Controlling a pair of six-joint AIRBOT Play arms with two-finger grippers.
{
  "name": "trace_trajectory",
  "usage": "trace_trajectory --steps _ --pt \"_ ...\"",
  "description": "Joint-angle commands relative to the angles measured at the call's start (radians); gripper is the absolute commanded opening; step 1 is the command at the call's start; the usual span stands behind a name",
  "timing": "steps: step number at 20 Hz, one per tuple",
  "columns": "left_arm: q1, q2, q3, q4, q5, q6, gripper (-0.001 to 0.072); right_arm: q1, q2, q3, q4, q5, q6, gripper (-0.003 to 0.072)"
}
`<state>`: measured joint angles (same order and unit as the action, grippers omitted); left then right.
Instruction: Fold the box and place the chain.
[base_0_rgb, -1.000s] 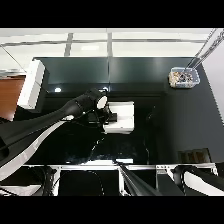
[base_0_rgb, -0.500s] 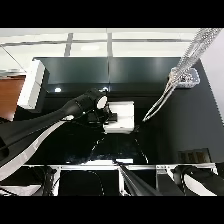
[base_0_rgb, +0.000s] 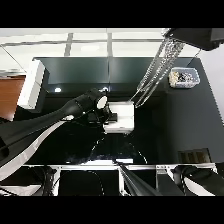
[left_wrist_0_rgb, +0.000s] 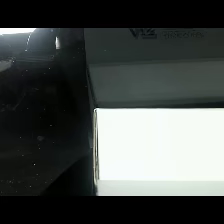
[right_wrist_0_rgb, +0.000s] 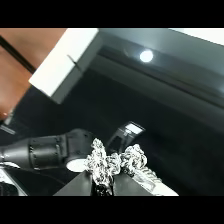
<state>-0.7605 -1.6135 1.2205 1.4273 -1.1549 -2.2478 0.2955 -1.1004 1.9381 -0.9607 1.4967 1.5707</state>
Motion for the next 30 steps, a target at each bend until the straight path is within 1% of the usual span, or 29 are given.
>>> trace_trajectory --steps 1,5,10,12,16,18,22,25,28,30 --pt "0.001 0.0 0.0 0.001 0.0 0.0 0.0027 0.036 -0.016 -0.001 0.011 -0.049 0.01 0.0012" --pt "0.001 0.0 0.0 0.0 -0.001 0.0 0.0027 0.087 -0.06 -0.001 0.021 -0.098 0.015 0.0013" --pt "0.001 0.0 0.0 0.0 -0.001 0.0 0.0027 0.098 -0.093 -0.003 0.018 -0.074 0.015 0.0013" --pt "0.001 0.0 0.0 0.0 -0.001 0.0 0.0027 0.098 -0.093 -0.03 0.018 -0.05 0.015 0.0013" --pt "0.001 0.0 0.0 0.001 -0.001 0.0 0.0027 0.107 -0.092 -0.156 0.005 -0.026 0.014 0.0014" --pt "0.001 0.0 0.0 0.0 -0.001 0.0 0.0027 0.107 -0.092 -0.215 -0.034 -0.015 0.014 0.0014" --pt "0.001 0.0 0.0 0.001 -0.001 0.0 0.0027 0.106 -0.081 -0.269 -0.128 0.005 0.014 0.0013" --pt "0.001 0.0 0.0 0.001 -0.001 0.0 0.0027 0.106 -0.042 -0.33 -0.159 0.015 0.014 0.0014" --pt "0.001 0.0 0.0 0.003 0.0 0.0 0.0027 0.106 -0.006 -0.43 -0.155 0.0 0.022 0.0014" --pt "0.001 0.0 0.0 0.003 0.0 0.0 0.0027 0.106 -0.003 -0.513 -0.092 -0.083 0.023 0.0014"
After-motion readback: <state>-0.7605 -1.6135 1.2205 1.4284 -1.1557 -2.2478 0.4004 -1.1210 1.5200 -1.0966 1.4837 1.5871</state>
